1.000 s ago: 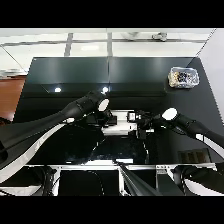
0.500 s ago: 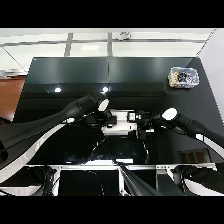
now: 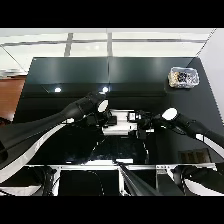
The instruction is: Fold the box and place the chain.
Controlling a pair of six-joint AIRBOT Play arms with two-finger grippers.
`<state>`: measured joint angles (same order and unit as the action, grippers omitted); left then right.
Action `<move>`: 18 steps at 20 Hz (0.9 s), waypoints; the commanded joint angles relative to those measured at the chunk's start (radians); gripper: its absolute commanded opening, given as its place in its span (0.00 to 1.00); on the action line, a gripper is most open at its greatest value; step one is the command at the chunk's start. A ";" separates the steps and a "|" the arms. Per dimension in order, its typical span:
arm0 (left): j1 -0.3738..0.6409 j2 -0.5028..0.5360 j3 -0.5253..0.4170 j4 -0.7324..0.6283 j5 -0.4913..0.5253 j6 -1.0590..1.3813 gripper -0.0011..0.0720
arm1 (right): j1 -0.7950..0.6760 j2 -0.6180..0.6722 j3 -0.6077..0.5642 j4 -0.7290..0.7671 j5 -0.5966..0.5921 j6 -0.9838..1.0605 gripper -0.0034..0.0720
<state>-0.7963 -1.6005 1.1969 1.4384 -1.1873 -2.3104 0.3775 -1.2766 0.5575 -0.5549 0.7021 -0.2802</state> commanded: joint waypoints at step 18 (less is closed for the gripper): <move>-0.001 0.000 0.000 -0.011 0.027 -0.001 0.06 | 0.001 0.000 0.001 0.005 -0.009 -0.039 0.35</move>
<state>-0.7967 -1.6001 1.1973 1.4307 -1.1511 -2.3138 0.3775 -1.2766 0.5583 -0.5488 0.6460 -0.3187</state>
